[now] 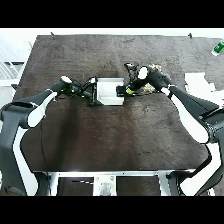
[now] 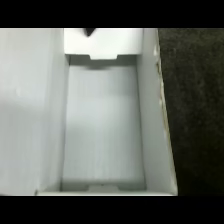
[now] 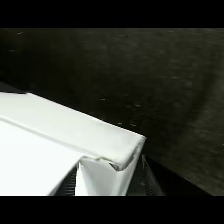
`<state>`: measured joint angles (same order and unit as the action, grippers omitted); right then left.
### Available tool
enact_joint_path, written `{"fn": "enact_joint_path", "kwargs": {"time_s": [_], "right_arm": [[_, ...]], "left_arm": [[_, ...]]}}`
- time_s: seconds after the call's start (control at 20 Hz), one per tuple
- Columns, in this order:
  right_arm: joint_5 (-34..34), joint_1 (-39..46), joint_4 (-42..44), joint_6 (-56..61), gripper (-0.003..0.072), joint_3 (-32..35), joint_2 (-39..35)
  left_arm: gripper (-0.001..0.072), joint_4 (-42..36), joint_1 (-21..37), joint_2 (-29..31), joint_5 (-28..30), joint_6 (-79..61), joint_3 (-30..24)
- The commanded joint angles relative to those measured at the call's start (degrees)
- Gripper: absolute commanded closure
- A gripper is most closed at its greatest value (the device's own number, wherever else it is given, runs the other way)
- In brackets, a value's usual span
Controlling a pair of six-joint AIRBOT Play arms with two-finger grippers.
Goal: Fold the box and place the chain.
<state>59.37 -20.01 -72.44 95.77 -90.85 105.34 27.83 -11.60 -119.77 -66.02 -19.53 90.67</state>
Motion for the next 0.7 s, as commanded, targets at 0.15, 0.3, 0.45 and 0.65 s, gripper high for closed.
{"fn": "enact_joint_path", "kwargs": {"time_s": [0.15, 0.3, 0.45, 0.65], "right_arm": [[5.3, -2.7, -9.2, 12.5, 0.0235, -4.4, 0.8], [5.4, -3.4, -9.7, 15.1, 0.0256, -5.6, 0.9], [7.9, -3.4, -9.7, 16.3, 0.0260, -5.7, 2.3], [9.9, -3.4, -10.8, 18.3, 0.0303, -7.6, 3.7]], "left_arm": [[0.0178, 0.0, 0.0, 0.0, 0.0, 0.0, 0.0], [0.0178, 0.0, 0.0, 0.0, 0.0, 0.0, 0.0], [0.0178, 0.0, 0.0, 0.0, 0.0, 0.0, 0.0], [0.0178, 0.0, 0.0, 0.0, 0.0, 0.0, 0.0]]}}
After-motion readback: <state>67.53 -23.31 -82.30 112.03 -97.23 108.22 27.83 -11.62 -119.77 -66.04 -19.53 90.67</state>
